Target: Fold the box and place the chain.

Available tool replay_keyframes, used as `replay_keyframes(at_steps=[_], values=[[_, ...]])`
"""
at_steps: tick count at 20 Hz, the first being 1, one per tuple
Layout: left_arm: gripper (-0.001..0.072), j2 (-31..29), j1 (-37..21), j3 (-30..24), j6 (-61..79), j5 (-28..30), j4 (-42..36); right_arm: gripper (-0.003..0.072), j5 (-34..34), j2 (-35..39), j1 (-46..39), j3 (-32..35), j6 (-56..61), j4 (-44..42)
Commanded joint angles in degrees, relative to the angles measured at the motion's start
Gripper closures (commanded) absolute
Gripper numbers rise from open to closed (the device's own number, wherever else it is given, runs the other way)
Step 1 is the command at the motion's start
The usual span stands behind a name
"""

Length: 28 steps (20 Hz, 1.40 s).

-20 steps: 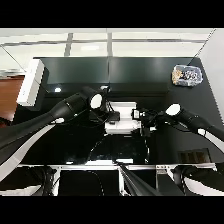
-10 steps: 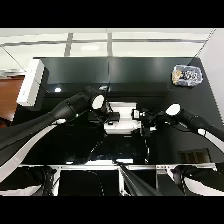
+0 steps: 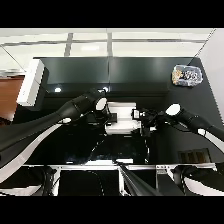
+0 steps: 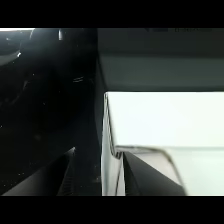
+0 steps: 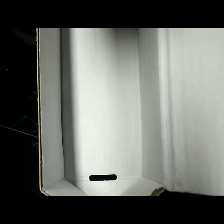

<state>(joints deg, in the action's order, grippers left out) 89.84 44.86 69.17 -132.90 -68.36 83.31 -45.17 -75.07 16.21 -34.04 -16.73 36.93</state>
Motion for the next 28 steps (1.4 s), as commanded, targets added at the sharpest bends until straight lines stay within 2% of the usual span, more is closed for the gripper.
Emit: replay_keyframes(at_steps=[1, 6, 9, 22, 28], values=[[0.0360, 0.6, 0.2, 0.4, -3.0, 1.3, 0.9, 0.0508, 0.0, 0.0, 0.0, 0.0, 0.0, 0.0], [0.0360, 1.2, 0.2, 0.4, -4.1, -1.4, 3.4, 0.0508, 0.0, 0.0, 0.0, 0.0, 0.0, 0.0], [0.0360, 1.2, 0.2, 0.4, -5.2, 0.9, 3.3, 0.0509, 0.0, 0.0, 0.0, 0.0, 0.0, 0.0], [0.0360, 2.3, 1.4, 0.8, -5.2, 4.5, 2.8, 0.0509, 0.0, 0.0, 0.0, 0.0, 0.0, 0.0], [0.0379, 4.7, 1.8, 3.9, -2.3, -1.3, 2.7, 0.0509, 0.0, 0.0, 0.0, 0.0, 0.0, 0.0]])
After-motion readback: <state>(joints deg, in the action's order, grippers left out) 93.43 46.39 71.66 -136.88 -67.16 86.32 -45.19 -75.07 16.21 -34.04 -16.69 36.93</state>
